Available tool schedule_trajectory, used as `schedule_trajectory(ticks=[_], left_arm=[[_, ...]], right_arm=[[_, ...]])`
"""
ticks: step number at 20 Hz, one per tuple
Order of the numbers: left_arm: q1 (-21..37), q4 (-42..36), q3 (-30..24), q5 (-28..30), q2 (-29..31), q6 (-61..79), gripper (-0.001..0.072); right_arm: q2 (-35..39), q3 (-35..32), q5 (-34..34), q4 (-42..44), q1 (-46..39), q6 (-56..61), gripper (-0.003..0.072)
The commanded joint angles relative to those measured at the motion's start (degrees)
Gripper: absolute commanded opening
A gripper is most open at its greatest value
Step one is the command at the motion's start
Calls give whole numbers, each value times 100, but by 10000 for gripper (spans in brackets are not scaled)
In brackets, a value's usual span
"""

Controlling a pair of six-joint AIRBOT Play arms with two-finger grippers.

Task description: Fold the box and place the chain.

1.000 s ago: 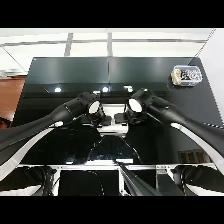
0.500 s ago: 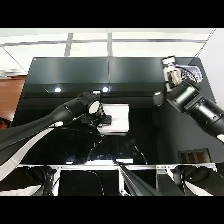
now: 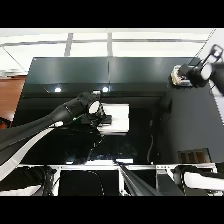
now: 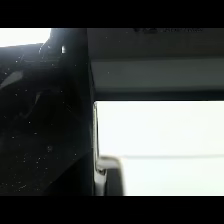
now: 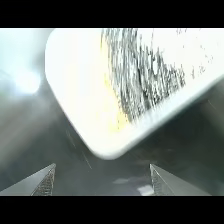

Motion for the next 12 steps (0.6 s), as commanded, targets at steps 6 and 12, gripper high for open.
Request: schedule_trajectory(ticks=[6, 12], left_arm=[[2, 0, 4, -87, -2, 9, 31], [2, -4, 4, -90, -2, 9, 31]], right_arm=[[-2400, 3029, 1687, 1725, -586, 728, 616], [-2592, 3029, 1631, 1784, -603, 745, 616]])
